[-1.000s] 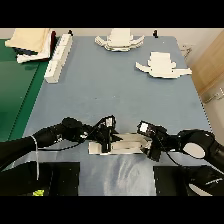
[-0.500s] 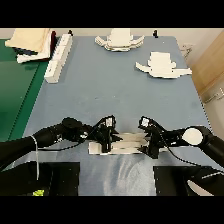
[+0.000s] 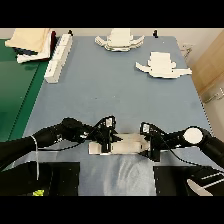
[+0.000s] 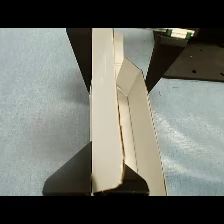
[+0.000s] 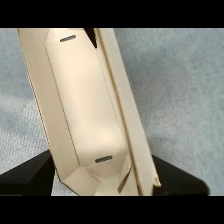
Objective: Fold the box.
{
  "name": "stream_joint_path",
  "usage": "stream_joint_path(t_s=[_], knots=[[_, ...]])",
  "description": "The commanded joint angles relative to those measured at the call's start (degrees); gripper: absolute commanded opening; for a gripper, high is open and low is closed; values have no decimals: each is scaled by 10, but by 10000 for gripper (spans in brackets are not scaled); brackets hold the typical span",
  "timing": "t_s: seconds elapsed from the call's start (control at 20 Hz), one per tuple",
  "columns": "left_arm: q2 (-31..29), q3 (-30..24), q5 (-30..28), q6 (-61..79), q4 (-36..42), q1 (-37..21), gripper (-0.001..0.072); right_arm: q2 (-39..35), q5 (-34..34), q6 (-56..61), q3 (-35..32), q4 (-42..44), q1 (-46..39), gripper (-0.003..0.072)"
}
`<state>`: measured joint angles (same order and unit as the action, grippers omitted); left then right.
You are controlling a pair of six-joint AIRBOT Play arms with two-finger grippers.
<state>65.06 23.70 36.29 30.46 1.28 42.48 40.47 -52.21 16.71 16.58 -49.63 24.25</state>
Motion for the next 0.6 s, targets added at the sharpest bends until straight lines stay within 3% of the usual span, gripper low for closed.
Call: stream_joint_path(t_s=[0.0, 0.55], knots=[[0, 1, -1, 0, 0, 0, 17, 3, -24, -94, -13, 57, -44, 711], [0, 0, -1, 0, 0, 0, 16, 61, -6, -141, -13, 67, -58, 711]])
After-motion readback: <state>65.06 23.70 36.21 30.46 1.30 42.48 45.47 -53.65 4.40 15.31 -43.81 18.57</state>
